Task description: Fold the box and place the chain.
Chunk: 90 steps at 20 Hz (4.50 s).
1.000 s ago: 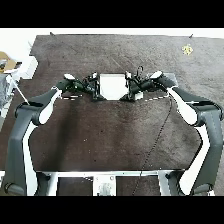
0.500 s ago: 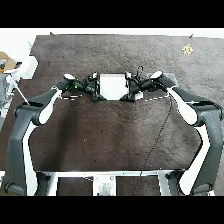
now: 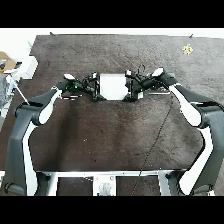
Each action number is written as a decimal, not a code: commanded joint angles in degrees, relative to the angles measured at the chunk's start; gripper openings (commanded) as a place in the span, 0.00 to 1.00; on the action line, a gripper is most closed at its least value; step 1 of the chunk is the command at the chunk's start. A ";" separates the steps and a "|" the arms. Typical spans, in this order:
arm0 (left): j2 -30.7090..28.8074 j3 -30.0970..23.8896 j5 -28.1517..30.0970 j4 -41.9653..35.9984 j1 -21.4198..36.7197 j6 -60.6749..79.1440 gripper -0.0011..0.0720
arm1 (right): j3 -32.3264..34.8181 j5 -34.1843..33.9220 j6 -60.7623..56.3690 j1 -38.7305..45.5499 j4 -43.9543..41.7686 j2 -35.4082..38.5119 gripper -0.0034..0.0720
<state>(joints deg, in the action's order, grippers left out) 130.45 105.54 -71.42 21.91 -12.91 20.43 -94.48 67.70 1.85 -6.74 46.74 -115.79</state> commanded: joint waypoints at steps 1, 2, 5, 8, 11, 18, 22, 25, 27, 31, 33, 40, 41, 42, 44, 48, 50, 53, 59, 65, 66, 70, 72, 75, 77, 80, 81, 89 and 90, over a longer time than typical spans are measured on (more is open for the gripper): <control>0.02 0.00 0.00 -0.02 0.02 0.00 0.49 | -0.02 0.52 -6.93 0.04 10.54 2.75 0.94; 0.02 0.00 0.00 -0.02 0.02 0.00 0.49 | -0.02 0.55 -8.13 0.04 11.63 3.87 0.94; 0.02 0.00 0.02 -0.02 0.04 0.00 0.49 | -0.02 2.93 -9.70 0.02 11.63 8.04 0.94; 0.02 0.00 0.04 -0.02 0.04 0.00 0.49 | -0.02 3.74 -9.60 0.04 6.16 11.87 0.71; 0.02 0.00 0.07 -0.02 0.04 0.00 0.49 | -0.02 3.41 -8.41 0.02 -7.04 13.11 0.17; 0.02 0.00 0.04 -0.04 0.02 0.00 0.49 | -0.02 -11.26 -4.22 -0.11 -20.48 5.88 0.07; 0.02 0.00 0.07 -0.04 0.02 0.00 0.49 | -0.02 -16.52 -4.20 0.24 -20.35 3.08 0.05; 0.02 0.00 0.07 -0.02 0.04 0.00 0.49 | 0.00 -15.15 -4.24 1.55 -19.67 1.36 0.05; 0.02 0.00 0.07 -0.04 0.02 0.00 0.49 | 0.04 -13.18 -4.22 2.43 -19.54 0.50 0.05; 0.02 0.00 0.07 -0.04 0.02 0.00 0.49 | 0.04 -9.84 -3.52 2.47 -19.56 -1.44 0.05; 0.02 0.00 0.07 -0.04 0.04 0.00 0.49 | 0.02 -9.94 -2.27 2.47 -19.63 -1.62 0.05; 0.02 0.00 0.07 -0.04 0.04 0.00 0.49 | -0.15 -6.27 -1.40 3.30 -21.20 4.81 0.05; 0.02 0.00 0.07 -0.04 0.04 0.00 0.49 | -0.15 -4.07 -1.42 3.87 -20.72 6.64 0.05; 0.02 0.00 0.07 -0.04 0.04 0.00 0.49 | -0.15 -1.90 -1.44 4.59 -19.17 8.68 0.08; 0.02 0.00 0.07 -0.04 0.04 0.00 0.49 | -0.13 0.50 -1.44 5.40 -13.05 12.07 0.33; 0.02 0.00 0.07 -0.04 0.02 0.00 0.49 | 0.98 1.29 -1.38 3.63 0.96 13.14 0.82; 0.02 0.00 0.07 -0.04 0.04 0.00 0.49 | 3.34 -0.63 0.61 1.75 7.78 12.90 0.82; 0.02 0.00 0.07 -0.04 0.04 0.00 0.49 | 6.08 -2.16 4.48 0.28 9.60 11.37 0.80; 0.02 0.00 0.07 -0.04 0.02 0.00 0.49 | 6.10 -4.61 6.14 0.17 4.04 7.96 0.55; 0.02 0.00 0.07 -0.04 0.02 0.00 0.49 | 6.12 -5.95 6.14 0.17 0.81 7.58 0.47; 0.02 0.00 0.07 -0.04 0.02 0.00 0.49 | 6.12 -6.19 6.16 0.15 0.46 7.58 0.47; 0.02 0.00 0.07 -0.04 0.04 0.00 0.49 | 6.12 -4.92 6.19 0.13 -3.63 7.54 0.38; 0.02 0.00 0.07 -0.04 0.04 0.00 0.49 | 6.16 -4.52 6.36 0.11 -5.55 7.15 0.38; 0.02 0.00 0.07 -0.04 0.02 0.00 0.49 | 6.16 -5.09 8.17 -0.50 -10.40 5.07 0.38; 0.02 0.00 0.07 -0.04 0.02 0.00 0.49 | 6.16 -6.71 9.07 -1.44 -11.69 4.04 0.38; 0.02 0.00 0.07 -0.04 0.04 0.00 0.49 | 6.16 -8.48 9.14 -2.80 -10.67 3.26 0.38; 0.02 0.00 0.07 -0.04 0.04 0.00 0.49 | 6.14 -9.09 9.14 -2.82 -10.56 3.28 0.39; 0.02 0.00 0.07 -0.04 0.04 0.00 0.49 | 6.14 -9.57 8.79 -1.86 -10.54 3.34 0.94; 0.02 0.00 0.07 -0.04 0.04 0.00 0.49 | 6.14 -9.53 8.37 -1.81 -10.49 3.39 0.94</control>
<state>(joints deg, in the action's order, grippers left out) 130.43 105.54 -71.37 21.85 -12.86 20.43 -88.36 58.54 10.94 -8.80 36.10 -112.42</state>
